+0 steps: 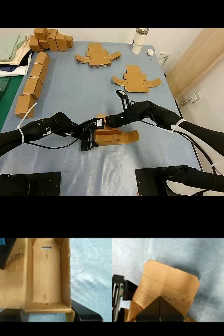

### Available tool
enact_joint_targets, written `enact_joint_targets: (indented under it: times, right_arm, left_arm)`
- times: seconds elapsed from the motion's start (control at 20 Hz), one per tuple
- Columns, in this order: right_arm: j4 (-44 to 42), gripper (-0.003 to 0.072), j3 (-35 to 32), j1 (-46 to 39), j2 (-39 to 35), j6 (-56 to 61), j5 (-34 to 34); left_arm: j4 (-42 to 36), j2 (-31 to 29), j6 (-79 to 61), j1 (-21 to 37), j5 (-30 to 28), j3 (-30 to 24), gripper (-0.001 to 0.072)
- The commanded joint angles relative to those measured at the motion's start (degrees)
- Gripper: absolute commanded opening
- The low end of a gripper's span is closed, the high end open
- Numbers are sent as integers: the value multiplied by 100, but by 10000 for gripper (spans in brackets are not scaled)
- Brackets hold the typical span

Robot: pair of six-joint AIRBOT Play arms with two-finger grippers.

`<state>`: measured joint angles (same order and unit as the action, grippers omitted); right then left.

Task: Fold the box.

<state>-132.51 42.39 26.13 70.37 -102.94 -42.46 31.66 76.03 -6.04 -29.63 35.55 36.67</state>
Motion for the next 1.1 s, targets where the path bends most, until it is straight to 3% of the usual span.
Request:
enact_joint_targets:
  times: [0.0, 0.25, 0.6, 0.7, 0.8, 0.95, 1.0, 1.05]
  right_arm:
    - [79, 4, -48, 4, 42, -26, 20]
    - [87, 4, -221, -9, 13, -26, 155]
    - [732, 4, 459, -114, -850, -133, -92]
    - [1526, 4, 472, -114, -1320, -122, -551]
    - [2293, 4, 435, -111, -1696, -120, -1480]
    - [2365, 8, 94, 24, -2192, -846, -2859]
    - [2387, 142, -76, 70, -2297, -1025, -3029]
    - [2444, 363, -238, 103, -2343, -1244, -3012]
  left_arm:
    - [7, 4, -11, -4, 0, 4, 521]
    - [7, 4, -11, -4, 0, 4, 521]
    - [7, 4, -11, -4, 0, 4, 520]
    - [7, 4, -11, -4, 0, 4, 520]
    - [7, 4, -11, -4, 0, 4, 521]
    - [7, 4, -11, -4, 0, 4, 520]
    - [7, 4, -11, -4, 0, 4, 520]
    - [7, 4, -11, -4, 0, 4, 521]
